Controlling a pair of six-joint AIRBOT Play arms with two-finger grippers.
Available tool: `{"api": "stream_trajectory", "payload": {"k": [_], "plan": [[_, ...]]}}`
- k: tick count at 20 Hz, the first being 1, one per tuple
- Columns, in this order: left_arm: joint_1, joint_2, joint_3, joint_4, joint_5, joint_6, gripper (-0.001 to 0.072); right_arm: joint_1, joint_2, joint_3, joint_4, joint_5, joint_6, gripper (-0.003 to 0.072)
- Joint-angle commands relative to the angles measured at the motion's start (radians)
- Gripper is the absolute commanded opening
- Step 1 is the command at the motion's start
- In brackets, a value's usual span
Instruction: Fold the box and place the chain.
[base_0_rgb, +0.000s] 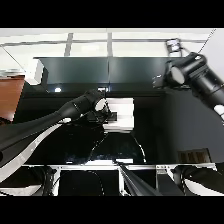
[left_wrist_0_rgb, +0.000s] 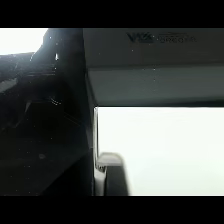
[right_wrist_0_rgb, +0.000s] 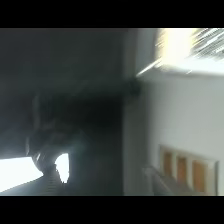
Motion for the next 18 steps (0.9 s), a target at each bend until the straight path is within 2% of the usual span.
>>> {"api": "stream_trajectory", "payload": {"k": [1,3,7,8,9,10,14,18], "plan": [[0.001,0.0,0.0,-0.001,0.0,0.0,0.0028,-0.246,-0.083,-0.002,0.022,-0.24,-0.007,0.0709],[0.001,0.0,0.0,-0.001,-0.001,0.0,0.0028,-0.394,-0.197,0.055,0.174,-0.275,0.009,0.0708],[0.001,0.0,0.0,0.0,0.0,0.0,0.0028,-0.549,-0.45,0.3,0.365,-0.166,0.008,0.0707],[0.001,0.0,0.0,0.0,-0.002,0.0,0.0028,-0.566,-0.507,0.365,0.386,-0.14,0.007,0.0697],[0.001,0.0,0.0,0.0,-0.004,0.0,0.0028,-0.574,-0.558,0.427,0.391,-0.116,-0.002,0.0556],[0.001,0.0,0.0,0.0,-0.006,0.0,0.0028,-0.578,-0.597,0.473,0.389,-0.103,-0.005,0.0537],[0.001,0.0,0.0,0.0,-0.005,0.0,0.0028,-0.578,-0.705,0.576,0.389,-0.093,-0.008,0.0537],[0.001,0.0,0.0,-0.001,-0.005,0.0,0.0028,-0.578,-0.748,0.594,0.39,-0.094,-0.008,0.0531]]}}
